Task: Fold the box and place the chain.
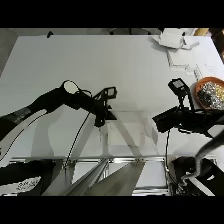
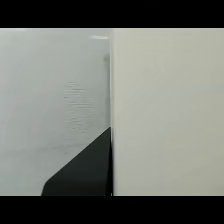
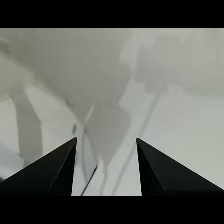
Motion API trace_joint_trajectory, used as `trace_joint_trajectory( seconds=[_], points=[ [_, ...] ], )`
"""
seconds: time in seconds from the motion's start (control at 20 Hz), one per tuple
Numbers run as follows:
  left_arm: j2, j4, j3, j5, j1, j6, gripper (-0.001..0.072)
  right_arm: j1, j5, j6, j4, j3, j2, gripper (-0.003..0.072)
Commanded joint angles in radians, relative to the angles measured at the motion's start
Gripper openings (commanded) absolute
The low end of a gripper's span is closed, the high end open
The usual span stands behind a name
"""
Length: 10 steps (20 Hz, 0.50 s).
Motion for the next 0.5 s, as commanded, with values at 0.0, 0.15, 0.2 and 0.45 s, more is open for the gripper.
trace_joint_trajectory(
  seconds=[0.0,0.15,0.2,0.45],
  points=[
    [0.029,0.091,0.0,0.053,-0.081,0.024,0.0004,0.001,0.042,-0.088,-0.004,0.046,0.0,0.0421],
    [0.025,0.089,0.0,0.167,-0.11,0.009,0.0004,0.001,0.072,-0.097,-0.004,0.046,0.0,0.042],
    [0.019,0.084,0.0,0.213,-0.11,-0.015,0.0004,0.001,0.075,-0.106,-0.004,0.045,0.0,0.042],
    [-0.035,0.084,0.0,0.277,-0.109,-0.058,0.0004,0.001,0.07,-0.132,-0.005,0.045,0.0,0.0418]
  ],
)
